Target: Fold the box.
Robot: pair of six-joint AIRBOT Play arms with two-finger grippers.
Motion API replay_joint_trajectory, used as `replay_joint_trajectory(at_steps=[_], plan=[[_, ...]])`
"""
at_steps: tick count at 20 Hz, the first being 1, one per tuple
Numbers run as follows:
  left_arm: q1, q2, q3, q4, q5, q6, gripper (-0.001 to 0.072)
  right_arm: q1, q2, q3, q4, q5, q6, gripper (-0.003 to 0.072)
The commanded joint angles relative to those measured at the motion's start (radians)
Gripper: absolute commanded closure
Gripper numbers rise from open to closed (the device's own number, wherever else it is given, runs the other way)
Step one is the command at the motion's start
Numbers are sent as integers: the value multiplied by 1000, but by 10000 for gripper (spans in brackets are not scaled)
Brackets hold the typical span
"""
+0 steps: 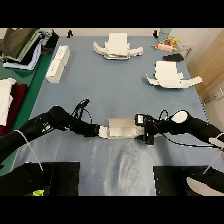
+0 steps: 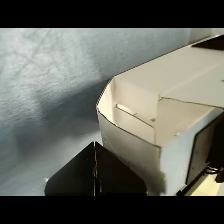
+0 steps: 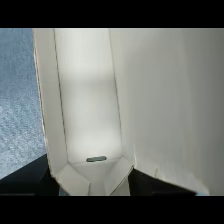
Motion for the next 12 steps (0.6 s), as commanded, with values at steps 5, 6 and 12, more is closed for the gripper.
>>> replay_joint_trajectory(at_steps=[5,6,12], plan=[[-21,-3,58,-23,-29,9,690,0,0,0,0,0,0,228],[-21,-4,62,-12,-33,8,658,0,0,0,0,0,0,228],[-10,-3,68,30,-61,-29,306,0,0,0,0,0,0,227]])
